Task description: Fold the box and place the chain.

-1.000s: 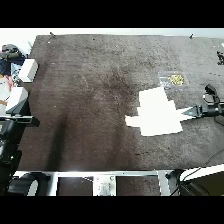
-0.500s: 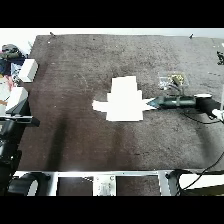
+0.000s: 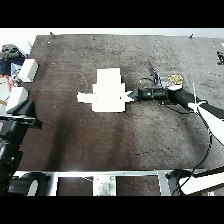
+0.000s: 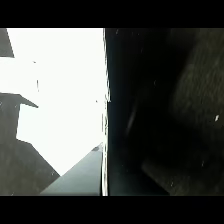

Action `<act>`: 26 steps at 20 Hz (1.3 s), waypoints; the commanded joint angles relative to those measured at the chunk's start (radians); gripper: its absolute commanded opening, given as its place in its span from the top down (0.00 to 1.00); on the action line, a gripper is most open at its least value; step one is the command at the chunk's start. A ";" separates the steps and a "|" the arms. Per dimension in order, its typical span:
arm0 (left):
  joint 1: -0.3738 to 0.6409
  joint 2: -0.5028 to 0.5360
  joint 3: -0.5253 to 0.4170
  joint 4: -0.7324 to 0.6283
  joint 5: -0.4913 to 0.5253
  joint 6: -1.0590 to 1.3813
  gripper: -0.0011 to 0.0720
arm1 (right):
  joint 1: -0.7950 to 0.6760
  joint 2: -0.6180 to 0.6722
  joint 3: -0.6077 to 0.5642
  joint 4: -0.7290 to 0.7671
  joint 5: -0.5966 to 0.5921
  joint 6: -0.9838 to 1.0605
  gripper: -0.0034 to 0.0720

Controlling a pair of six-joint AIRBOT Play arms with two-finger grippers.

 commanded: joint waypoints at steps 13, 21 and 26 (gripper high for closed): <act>0.000 -1.099 0.677 0.122 -0.578 -0.069 0.31 | 0.020 -0.016 0.018 -0.018 -0.022 -0.079 0.94; -0.006 -1.776 1.502 0.572 -1.100 -0.572 0.17 | 0.020 -0.017 0.018 -0.025 -0.024 -0.079 0.94; -0.048 -1.999 1.853 0.665 -1.143 -0.653 0.17 | 0.020 -0.016 0.018 -0.025 -0.024 -0.079 0.94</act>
